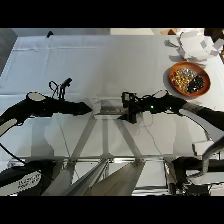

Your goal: Fold the box and place the chain.

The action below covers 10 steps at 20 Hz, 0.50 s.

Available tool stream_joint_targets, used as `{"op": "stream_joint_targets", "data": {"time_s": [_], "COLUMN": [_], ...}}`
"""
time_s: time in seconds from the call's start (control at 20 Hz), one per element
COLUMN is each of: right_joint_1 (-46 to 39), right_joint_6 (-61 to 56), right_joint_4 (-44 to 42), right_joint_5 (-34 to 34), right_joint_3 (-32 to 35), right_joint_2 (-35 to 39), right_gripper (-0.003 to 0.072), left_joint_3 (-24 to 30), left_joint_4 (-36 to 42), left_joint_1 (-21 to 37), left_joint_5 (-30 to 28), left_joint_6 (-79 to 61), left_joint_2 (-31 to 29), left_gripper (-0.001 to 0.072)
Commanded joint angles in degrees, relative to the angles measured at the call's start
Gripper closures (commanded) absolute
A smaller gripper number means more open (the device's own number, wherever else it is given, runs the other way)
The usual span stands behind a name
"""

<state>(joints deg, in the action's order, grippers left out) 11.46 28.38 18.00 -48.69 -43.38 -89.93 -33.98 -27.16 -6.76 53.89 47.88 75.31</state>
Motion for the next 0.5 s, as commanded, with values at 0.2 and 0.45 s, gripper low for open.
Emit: {"op": "stream_joint_targets", "data": {"time_s": [0.2, 0.45], "right_joint_1": [0.0, 0.0], "right_joint_6": [0.0, 0.0], "right_joint_4": [0.0, 0.0], "right_joint_5": [0.0, 0.0], "right_joint_3": [0.0, 0.0], "right_joint_2": [0.0, 0.0], "right_gripper": [0.0231, 0.0231], "left_joint_3": [0.0, 0.0], "left_joint_4": [-0.7, -0.7], "left_joint_1": [1.0, -0.9], "left_joint_5": [0.9, 0.5], "left_joint_6": [1.2, -0.4], "left_joint_2": [-2.6, -2.5], "left_gripper": [0.0293, 0.0118]}}
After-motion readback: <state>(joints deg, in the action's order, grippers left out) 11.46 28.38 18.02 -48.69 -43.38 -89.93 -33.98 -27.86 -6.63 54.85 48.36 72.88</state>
